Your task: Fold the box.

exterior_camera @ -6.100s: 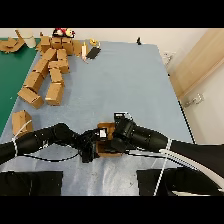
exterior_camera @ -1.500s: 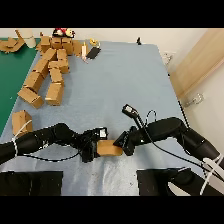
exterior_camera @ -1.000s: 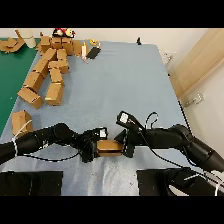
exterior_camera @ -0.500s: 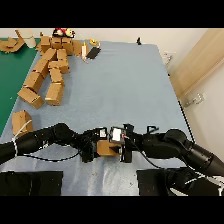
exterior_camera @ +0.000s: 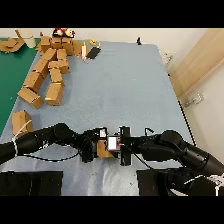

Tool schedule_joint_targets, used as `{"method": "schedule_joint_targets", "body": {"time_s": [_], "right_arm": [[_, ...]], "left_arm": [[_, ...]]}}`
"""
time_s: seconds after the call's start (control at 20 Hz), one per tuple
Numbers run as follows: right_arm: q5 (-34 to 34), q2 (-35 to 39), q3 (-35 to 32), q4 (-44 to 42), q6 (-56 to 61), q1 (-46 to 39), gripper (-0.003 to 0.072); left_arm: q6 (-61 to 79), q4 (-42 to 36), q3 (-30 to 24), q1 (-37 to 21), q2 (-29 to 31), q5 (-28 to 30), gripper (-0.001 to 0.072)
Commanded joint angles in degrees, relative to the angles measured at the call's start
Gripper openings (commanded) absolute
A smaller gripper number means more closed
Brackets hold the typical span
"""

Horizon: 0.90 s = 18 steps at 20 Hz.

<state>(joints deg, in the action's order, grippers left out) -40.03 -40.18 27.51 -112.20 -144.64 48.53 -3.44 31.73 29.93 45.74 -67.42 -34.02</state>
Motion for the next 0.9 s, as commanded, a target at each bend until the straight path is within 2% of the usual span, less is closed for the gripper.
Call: {"method": "schedule_joint_targets", "body": {"time_s": [0.0, 0.4, 0.85], "right_arm": [[-0.96, -0.17, 0.02, -1.16, -3.32, 0.55, 0.0452], [-2.69, -2.21, 0.02, -1.62, -4.42, 0.55, 0.0452], [-0.92, -2.67, 0.02, 3.06, -4.63, 0.76, 0.0440]], "left_arm": [[0.02, 0.02, 0.00, -0.02, 0.02, 0.00, 0.0451], [0.00, 0.00, 0.00, -0.02, 0.02, 0.00, 0.0451], [0.02, 0.00, 0.00, -0.02, 0.02, 0.00, 0.0451]]}}
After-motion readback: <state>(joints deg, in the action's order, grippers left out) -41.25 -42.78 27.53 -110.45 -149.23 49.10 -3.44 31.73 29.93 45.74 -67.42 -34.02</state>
